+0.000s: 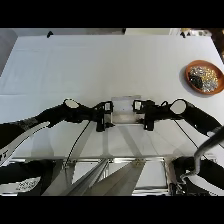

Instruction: Fold the box and place the chain.

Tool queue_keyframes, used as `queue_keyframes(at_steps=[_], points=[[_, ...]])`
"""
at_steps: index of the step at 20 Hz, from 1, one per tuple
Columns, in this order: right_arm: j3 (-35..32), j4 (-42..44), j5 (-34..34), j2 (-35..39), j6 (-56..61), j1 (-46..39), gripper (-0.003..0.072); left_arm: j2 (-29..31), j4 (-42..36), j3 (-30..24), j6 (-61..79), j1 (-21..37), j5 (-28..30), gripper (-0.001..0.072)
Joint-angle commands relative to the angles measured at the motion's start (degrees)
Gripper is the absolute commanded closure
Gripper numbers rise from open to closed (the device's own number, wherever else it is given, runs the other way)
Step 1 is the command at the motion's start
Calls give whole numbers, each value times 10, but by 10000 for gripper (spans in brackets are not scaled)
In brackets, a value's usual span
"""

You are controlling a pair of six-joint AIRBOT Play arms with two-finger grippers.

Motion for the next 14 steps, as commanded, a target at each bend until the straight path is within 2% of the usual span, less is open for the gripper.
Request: queue_keyframes(at_steps=[1, 2, 4, 6, 8, 9, 12, 14], points=[[0, 15, -5, -6, -11, 0, 203, 0, 0, 0, 1, 0, -2, 500], [0, 12, -6, -6, -11, 0, 131, 0, 0, 0, 1, 0, -2, 500], [0, 7, -8, -6, -11, 0, 137, 0, 0, 0, 1, 0, -2, 500], [0, -6, -6, -5, -9, 0, 228, 0, 0, 0, 1, 0, -2, 500], [0, -31, 2, 4, 11, 0, 539, 0, 0, 0, 1, 0, -2, 500], [0, -47, 7, 14, 27, 0, 660, 0, 0, 0, 1, 0, -2, 500], [0, -110, 13, 65, 89, 0, 665, 0, 0, 0, 1, 0, -2, 500], [0, -140, 14, 105, 180, 0, 666, 0, 0, 0, 1, 0, -2, 500]])
